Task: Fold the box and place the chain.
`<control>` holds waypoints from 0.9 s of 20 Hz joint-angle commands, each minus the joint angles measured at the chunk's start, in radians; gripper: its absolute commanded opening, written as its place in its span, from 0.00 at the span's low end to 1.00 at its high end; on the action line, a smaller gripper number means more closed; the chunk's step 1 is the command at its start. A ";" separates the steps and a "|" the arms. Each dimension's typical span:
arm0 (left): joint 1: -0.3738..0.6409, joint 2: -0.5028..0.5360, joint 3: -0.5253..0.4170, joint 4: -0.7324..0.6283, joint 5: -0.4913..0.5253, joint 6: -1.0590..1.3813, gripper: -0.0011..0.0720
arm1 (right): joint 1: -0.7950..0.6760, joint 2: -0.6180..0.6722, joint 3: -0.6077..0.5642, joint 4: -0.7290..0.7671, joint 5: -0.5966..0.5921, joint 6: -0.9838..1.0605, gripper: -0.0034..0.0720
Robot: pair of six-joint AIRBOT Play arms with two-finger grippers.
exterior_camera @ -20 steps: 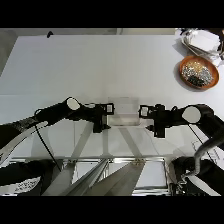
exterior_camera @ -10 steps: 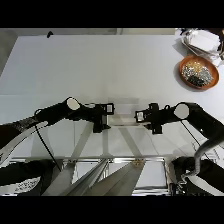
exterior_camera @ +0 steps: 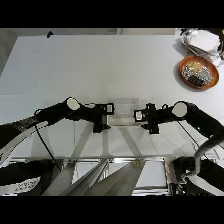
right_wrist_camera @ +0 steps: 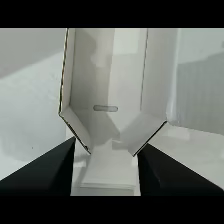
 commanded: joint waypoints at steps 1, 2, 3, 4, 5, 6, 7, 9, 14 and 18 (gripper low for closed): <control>0.000 0.000 0.000 0.000 0.000 0.000 0.39 | 0.001 -0.006 -0.001 0.050 -0.002 -0.002 0.39; 0.000 0.000 0.000 0.000 0.000 0.000 0.39 | 0.001 -0.006 -0.001 0.060 -0.002 -0.001 0.32; 0.000 0.000 0.000 0.000 0.000 0.000 0.39 | 0.001 -0.006 -0.001 0.068 -0.002 -0.001 0.28; 0.000 0.000 0.000 0.000 0.000 0.000 0.39 | 0.001 -0.006 -0.001 0.072 -0.001 -0.001 0.27; 0.000 0.000 0.000 0.000 0.000 0.000 0.39 | 0.001 -0.006 -0.001 0.074 -0.001 -0.001 0.25; 0.000 0.000 0.000 0.000 0.000 0.000 0.39 | 0.001 -0.006 -0.001 0.080 -0.001 -0.001 0.25; 0.000 0.000 0.000 0.000 0.000 0.000 0.39 | 0.001 -0.006 -0.001 0.086 -0.001 -0.001 0.25; 0.000 0.000 0.000 0.000 0.000 0.000 0.39 | 0.001 -0.006 -0.001 0.116 -0.016 -0.002 0.18; 0.000 0.000 0.000 0.000 0.000 0.000 0.39 | 0.011 -0.007 -0.001 0.170 -0.027 -0.023 0.17; 0.000 0.000 0.000 0.000 0.000 0.000 0.39 | 0.036 -0.011 -0.001 0.177 -0.055 -0.023 0.17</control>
